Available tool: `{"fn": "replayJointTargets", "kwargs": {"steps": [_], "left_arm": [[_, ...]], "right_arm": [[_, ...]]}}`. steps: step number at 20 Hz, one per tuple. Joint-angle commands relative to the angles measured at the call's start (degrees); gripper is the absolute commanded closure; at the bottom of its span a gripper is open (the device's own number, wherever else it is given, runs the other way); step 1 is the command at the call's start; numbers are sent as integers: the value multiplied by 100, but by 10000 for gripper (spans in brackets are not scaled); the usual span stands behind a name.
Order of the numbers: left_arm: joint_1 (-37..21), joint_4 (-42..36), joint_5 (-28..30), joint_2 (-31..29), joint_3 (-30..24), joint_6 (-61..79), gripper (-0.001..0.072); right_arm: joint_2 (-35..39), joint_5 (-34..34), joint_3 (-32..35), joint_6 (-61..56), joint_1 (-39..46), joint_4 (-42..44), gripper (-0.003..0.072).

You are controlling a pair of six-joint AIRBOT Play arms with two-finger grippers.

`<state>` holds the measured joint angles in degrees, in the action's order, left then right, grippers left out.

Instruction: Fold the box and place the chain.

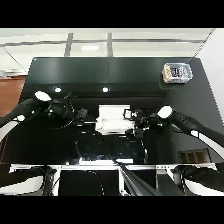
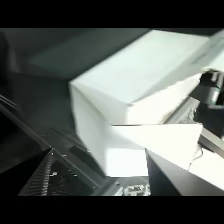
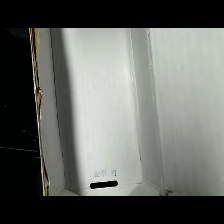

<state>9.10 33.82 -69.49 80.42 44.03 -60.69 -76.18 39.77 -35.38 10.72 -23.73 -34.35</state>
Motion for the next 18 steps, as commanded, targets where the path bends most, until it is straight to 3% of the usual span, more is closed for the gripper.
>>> {"fn": "replayJointTargets", "kwargs": {"steps": [1, 2, 3, 7, 10, 18], "left_arm": [[275, 142, -50, 4, 236, -345, 106], [391, 282, 20, 4, 286, -531, 192], [514, 391, 87, 4, 343, -756, 216], [920, 815, 422, 4, 608, -1687, 217], [1196, 1537, 610, 4, 824, -2634, 302], [1613, 1818, 649, 4, 940, -3283, 305]], "right_arm": [[-2, 2, -4, 0, 2, 0, 504], [-2, 2, -4, 0, 2, 0, 504], [-2, 2, -4, -2, 2, 0, 504], [-2, 2, -4, 0, 2, 0, 504], [-2, 2, -4, 0, 2, 0, 504], [-2, 0, -4, -2, 2, 0, 504]]}}
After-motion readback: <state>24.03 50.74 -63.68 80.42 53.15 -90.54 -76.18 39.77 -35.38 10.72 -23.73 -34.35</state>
